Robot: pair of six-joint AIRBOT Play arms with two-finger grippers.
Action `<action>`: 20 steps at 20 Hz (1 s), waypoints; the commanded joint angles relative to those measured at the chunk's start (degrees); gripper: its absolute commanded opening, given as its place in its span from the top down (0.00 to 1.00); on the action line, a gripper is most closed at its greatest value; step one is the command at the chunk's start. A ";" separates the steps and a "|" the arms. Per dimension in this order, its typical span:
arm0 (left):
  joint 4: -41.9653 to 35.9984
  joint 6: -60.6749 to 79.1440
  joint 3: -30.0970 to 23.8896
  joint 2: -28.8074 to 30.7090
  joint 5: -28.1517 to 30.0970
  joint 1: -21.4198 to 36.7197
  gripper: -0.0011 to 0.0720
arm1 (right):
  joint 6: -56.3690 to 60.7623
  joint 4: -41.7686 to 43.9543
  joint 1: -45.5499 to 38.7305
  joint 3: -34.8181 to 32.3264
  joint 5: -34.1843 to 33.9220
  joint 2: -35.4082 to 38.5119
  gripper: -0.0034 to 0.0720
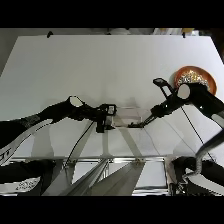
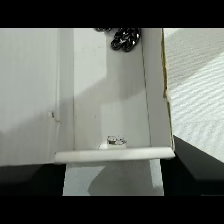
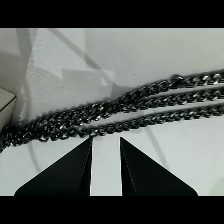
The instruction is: Fold the box and place the chain.
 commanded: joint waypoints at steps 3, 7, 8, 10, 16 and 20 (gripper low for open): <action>0.02 0.00 -0.02 0.02 0.00 0.04 0.61 | 2.73 -0.15 2.58 -1.95 0.44 -1.53 0.62; 0.02 0.00 -0.02 0.02 0.00 0.04 0.61 | 3.37 -0.07 2.56 -2.75 -1.70 -1.95 0.59; 0.02 0.00 -0.02 0.02 0.00 0.04 0.61 | 4.20 -0.11 2.56 -2.75 -2.40 -1.95 0.59; 0.02 0.00 -0.02 0.02 0.00 0.04 0.61 | 4.72 -0.07 2.56 -2.75 -3.65 -2.43 0.59; 0.00 0.00 -0.02 0.02 0.00 0.04 0.61 | 5.99 -0.07 3.19 -2.75 -0.76 -4.04 0.76; 0.02 0.00 -0.02 0.02 0.00 0.04 0.61 | 6.08 -0.07 5.22 -2.75 1.86 -3.76 0.86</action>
